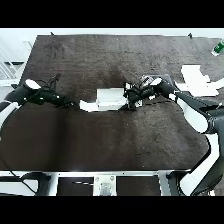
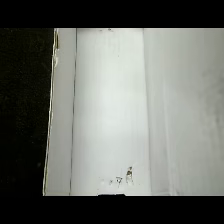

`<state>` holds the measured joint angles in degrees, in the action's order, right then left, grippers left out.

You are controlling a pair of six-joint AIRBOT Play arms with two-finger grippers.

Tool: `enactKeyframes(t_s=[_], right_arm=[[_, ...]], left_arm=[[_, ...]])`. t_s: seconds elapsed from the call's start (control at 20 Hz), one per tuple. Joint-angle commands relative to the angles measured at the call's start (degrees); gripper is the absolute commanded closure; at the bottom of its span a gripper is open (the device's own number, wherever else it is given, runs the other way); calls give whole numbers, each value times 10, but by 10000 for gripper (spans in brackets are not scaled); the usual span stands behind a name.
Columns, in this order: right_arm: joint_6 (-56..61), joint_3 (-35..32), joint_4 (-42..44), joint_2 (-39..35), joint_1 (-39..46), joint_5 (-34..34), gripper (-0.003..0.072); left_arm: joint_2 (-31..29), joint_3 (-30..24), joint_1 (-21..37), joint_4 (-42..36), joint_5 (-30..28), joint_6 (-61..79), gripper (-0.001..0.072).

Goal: Fold the box and place the chain.

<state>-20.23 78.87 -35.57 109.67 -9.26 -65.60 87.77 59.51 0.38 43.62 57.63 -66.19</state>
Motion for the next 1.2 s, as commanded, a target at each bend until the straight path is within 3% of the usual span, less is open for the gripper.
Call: enactKeyframes(t_s=[0.0, 0.5, 0.75, 0.85, 1.15], right_arm=[[0, 0, 0, 0, 0, 0, 113], [0, 0, 0, 0, 0, 0, 113], [0, 0, 0, 0, 0, 0, 113], [0, 0, 0, 0, 0, 0, 113], [0, 0, 0, 0, 0, 0, 113]], left_arm=[[34, -2, -4, -49, -7, 22, 694], [97, -1, -89, -117, -85, 39, 693], [97, 28, -95, -155, -55, 73, 687], [97, 43, -95, -156, -42, 73, 512], [97, 78, -94, -158, -23, 62, 512]])
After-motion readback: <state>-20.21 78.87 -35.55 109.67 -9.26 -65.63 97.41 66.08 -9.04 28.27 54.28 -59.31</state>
